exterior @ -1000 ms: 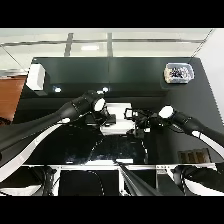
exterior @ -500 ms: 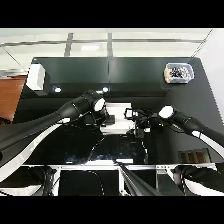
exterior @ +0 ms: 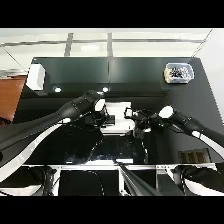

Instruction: Fold the box and place the chain.

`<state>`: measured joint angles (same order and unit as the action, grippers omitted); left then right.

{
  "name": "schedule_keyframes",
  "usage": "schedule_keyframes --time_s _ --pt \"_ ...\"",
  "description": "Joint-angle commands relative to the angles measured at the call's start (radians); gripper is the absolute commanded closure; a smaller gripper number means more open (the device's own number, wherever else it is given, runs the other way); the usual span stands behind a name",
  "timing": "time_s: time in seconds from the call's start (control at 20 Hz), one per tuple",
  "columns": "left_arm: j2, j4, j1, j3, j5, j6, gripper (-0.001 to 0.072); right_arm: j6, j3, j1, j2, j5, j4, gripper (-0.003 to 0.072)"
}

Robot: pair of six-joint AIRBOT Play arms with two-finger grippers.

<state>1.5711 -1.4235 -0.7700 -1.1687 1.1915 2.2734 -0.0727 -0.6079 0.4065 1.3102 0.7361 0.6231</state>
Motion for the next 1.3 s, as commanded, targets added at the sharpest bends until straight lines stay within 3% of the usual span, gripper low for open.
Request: schedule_keyframes --time_s 0.0,0.2,0.4,0.45,0.5,0.55,0.6,0.65,0.7,1.1,1.15,1.2,1.25 --pt "0.0 -0.008 0.0 0.0 0.003 -0.003 0.0686 0.069 -0.003 -0.002 -0.043 0.062 0.074 -0.0034" --pt "0.0 -0.016 0.004 0.0 0.037 -0.022 0.0685 0.111 -0.003 -0.002 -0.138 0.103 0.255 -0.0034" --pt "0.0 -0.029 0.004 0.0 0.04 -0.022 0.0685 0.108 -0.003 0.001 -0.15 0.031 0.185 -0.0034" --pt "0.0 -0.03 0.004 0.0 0.039 -0.022 0.0685 0.091 -0.003 0.001 -0.15 0.031 0.143 0.0148" --pt "0.0 -0.03 0.004 0.0 0.039 -0.022 0.0685 0.084 -0.003 0.001 -0.15 0.034 0.112 0.0257" --pt "0.0 -0.03 0.004 0.0 0.039 -0.022 0.0685 0.067 -0.003 0.001 -0.15 0.043 0.083 0.0258" --pt "0.0 -0.03 0.004 0.0 0.039 -0.022 0.0685 0.064 -0.003 0.001 -0.15 0.047 0.069 0.0325" --pt "0.0 -0.03 0.004 0.0 0.039 -0.022 0.0685 0.064 -0.003 0.001 -0.15 0.056 0.06 0.0546" --pt "0.0 -0.031 0.004 0.0 0.039 -0.022 0.0685 0.064 -0.003 0.003 -0.15 0.057 0.06 0.0557" --pt "0.0 -0.031 0.004 0.0 0.03 -0.022 0.0685 0.07 -0.003 0.051 -0.113 0.025 -0.031 0.0556" --pt "0.0 -0.03 0.004 0.0 0.026 -0.022 0.0685 0.079 -0.003 0.051 -0.113 0.026 -0.032 0.0509" --pt "0.0 -0.03 0.004 0.0 0.021 -0.022 0.0685 0.105 -0.003 0.051 -0.113 0.025 -0.031 0.0251" --pt "0.0 -0.03 0.004 0.0 0.02 -0.022 0.0685 0.116 -0.003 0.05 -0.113 0.027 -0.02 0.0201"
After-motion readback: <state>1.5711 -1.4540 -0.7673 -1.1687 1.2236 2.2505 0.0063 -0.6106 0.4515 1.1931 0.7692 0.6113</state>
